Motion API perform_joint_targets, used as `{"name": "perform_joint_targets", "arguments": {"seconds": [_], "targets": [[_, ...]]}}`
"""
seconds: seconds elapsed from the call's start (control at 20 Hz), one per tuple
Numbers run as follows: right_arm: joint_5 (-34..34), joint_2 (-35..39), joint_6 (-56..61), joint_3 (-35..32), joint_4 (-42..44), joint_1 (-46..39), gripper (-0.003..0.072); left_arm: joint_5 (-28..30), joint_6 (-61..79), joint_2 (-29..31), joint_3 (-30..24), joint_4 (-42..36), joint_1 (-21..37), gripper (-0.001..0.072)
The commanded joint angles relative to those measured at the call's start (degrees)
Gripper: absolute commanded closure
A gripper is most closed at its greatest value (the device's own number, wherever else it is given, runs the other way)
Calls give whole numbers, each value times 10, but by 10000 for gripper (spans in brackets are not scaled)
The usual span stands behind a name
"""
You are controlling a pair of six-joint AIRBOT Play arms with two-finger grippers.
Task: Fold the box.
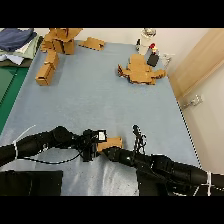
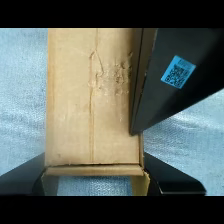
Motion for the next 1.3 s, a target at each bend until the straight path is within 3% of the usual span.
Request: {"name": "perform_joint_targets", "arguments": {"seconds": [0.0, 0.15, 0.4, 0.5, 0.6, 0.75, 1.25], "targets": [[-4, 14, 0, 7, -42, 0, 685, 0, 0, 0, 0, 0, 0, 183], [-149, 87, 0, 43, -98, 0, 685, 0, 0, 0, 0, 0, 0, 183], [-610, 180, 61, 144, -321, -25, 685, 0, 0, 0, 0, 0, 0, 183], [-737, 180, 62, 175, -360, -59, 684, 0, 0, 0, 0, 0, 0, 183], [-770, 181, 62, 191, -354, -102, 684, 0, 0, 0, 0, 0, 0, 183], [-751, 181, 62, 198, -319, -137, 684, 0, 0, 0, 0, 0, 0, 183], [-728, 180, 107, 198, -295, -139, 684, 5, -5, 0, 0, -18, 0, 184]]}}
